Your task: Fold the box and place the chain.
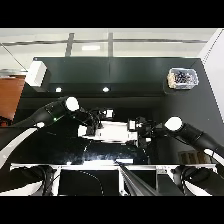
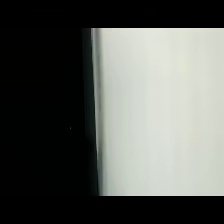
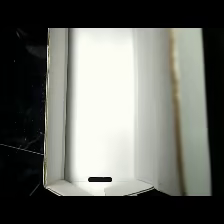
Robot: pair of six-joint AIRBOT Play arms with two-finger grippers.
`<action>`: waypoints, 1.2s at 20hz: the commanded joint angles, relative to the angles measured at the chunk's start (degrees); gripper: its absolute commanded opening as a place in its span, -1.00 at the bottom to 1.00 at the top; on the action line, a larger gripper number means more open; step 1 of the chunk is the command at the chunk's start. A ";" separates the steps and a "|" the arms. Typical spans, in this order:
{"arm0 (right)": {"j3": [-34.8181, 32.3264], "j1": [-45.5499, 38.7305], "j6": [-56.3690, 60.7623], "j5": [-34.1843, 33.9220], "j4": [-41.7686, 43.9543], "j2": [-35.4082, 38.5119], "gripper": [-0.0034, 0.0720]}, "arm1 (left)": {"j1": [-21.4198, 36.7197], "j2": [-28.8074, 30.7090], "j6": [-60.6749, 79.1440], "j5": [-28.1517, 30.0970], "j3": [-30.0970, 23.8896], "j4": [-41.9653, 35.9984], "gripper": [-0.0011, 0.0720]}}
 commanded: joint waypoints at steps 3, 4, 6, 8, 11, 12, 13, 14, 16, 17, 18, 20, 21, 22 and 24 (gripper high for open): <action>0.00 0.07 -7.04 -0.87 6.08 -3.08 1.00 | -0.02 0.04 -0.33 0.00 0.04 -0.02 -0.90; 0.00 0.07 -7.93 -0.90 7.63 -3.48 1.00 | 0.00 0.04 -0.37 0.00 0.04 -0.02 -0.90; 0.00 0.07 -8.00 -0.96 7.15 -3.80 1.00 | -0.02 0.04 -0.37 0.00 0.04 -0.02 -0.90; 0.00 0.04 -8.00 -1.29 6.19 -4.22 1.00 | 0.00 0.04 -0.37 0.02 0.04 -0.02 -0.90; 0.00 0.04 -8.20 -2.47 5.20 -5.38 1.00 | 0.00 0.02 -0.37 0.00 0.04 -0.02 -0.90; 0.00 0.04 -8.20 -2.54 5.20 -5.38 1.00 | 0.00 0.02 -0.37 0.02 0.04 -0.02 -0.90; 0.00 0.04 -8.20 -2.56 5.20 -5.38 1.00 | 0.00 0.02 -0.37 0.02 0.04 -0.02 -0.90; 0.00 0.04 -8.20 -2.75 5.18 -5.38 1.00 | 0.00 0.02 -0.37 0.02 0.04 0.00 -0.90; 0.00 0.04 -6.84 -3.74 3.67 -5.40 1.00 | 0.00 0.02 -0.35 0.04 0.04 0.00 -0.90; 0.00 0.04 -5.70 -4.00 2.08 -5.44 1.00 | 0.00 0.02 -0.37 0.04 0.04 0.00 -0.90; -0.02 0.02 -5.11 -4.24 1.40 -5.60 1.00 | 0.00 0.02 -0.37 0.04 0.04 0.00 -0.90; 0.00 0.04 -5.14 -4.31 1.29 -5.73 1.00 | 0.00 0.02 -0.37 0.31 0.04 0.00 -0.90; 0.00 0.04 -5.14 -4.28 1.29 -5.73 1.00 | 0.00 0.02 -0.37 0.55 0.07 -0.02 -0.90; 0.00 0.04 -5.14 -4.28 1.31 -5.73 1.00 | -0.02 0.02 -0.37 0.72 0.04 -0.02 -0.90; 0.00 0.04 -5.11 -4.28 1.33 -5.73 1.00 | 0.00 0.02 -0.37 0.66 0.04 -0.02 -0.90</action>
